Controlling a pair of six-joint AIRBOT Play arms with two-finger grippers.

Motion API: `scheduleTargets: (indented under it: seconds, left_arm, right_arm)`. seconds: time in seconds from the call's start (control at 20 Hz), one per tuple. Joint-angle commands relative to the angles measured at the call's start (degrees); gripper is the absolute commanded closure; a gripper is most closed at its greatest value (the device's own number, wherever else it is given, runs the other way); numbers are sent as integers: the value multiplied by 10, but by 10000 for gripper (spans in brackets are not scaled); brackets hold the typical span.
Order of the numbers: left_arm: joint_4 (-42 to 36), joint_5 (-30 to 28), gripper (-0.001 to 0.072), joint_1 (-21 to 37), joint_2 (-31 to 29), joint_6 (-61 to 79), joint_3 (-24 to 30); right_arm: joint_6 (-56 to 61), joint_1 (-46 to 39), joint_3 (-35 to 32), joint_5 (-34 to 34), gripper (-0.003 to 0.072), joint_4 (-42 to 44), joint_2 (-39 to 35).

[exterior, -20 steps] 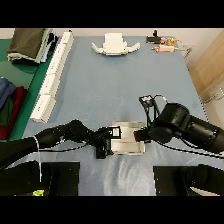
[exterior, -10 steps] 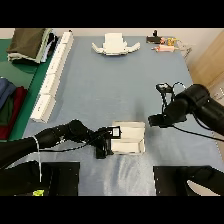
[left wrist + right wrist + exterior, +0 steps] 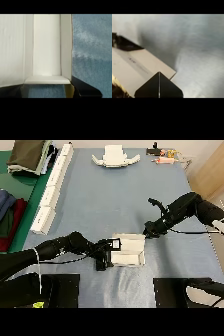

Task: Fold the box.

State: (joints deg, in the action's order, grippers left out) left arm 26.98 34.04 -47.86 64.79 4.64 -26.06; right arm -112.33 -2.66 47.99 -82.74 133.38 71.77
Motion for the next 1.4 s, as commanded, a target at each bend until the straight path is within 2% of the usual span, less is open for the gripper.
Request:
scheduleTargets:
  seconds: [0.0, 0.3, 0.45, 0.85, 1.1, 1.25, 1.35]
  left_arm:
    - [0, 0, 236, 0, 0, 0, 0]
    - [0, 0, 237, 0, 0, 0, 0]
    - [0, 0, 237, 0, 0, 0, 0]
    - [0, 0, 237, 0, 0, 0, 0]
    - [0, 0, 237, 0, 0, 0, 0]
    - [0, 0, 237, 0, 0, 0, 0]
    - [0, 0, 237, 0, 0, 0, 0]
  right_arm:
    - [-73, -9, 0, -69, 684, 61, 20]
    - [-71, -4, 0, -69, 682, 56, 0]
    - [-72, 32, -11, -42, 683, 38, -26]
    - [-156, 164, -109, 173, 683, 12, -178]
    - [-158, 253, -195, 301, 683, -27, -279]
    - [-156, 306, -243, 349, 683, -70, -332]
    - [-156, 331, -250, 365, 682, -116, -352]
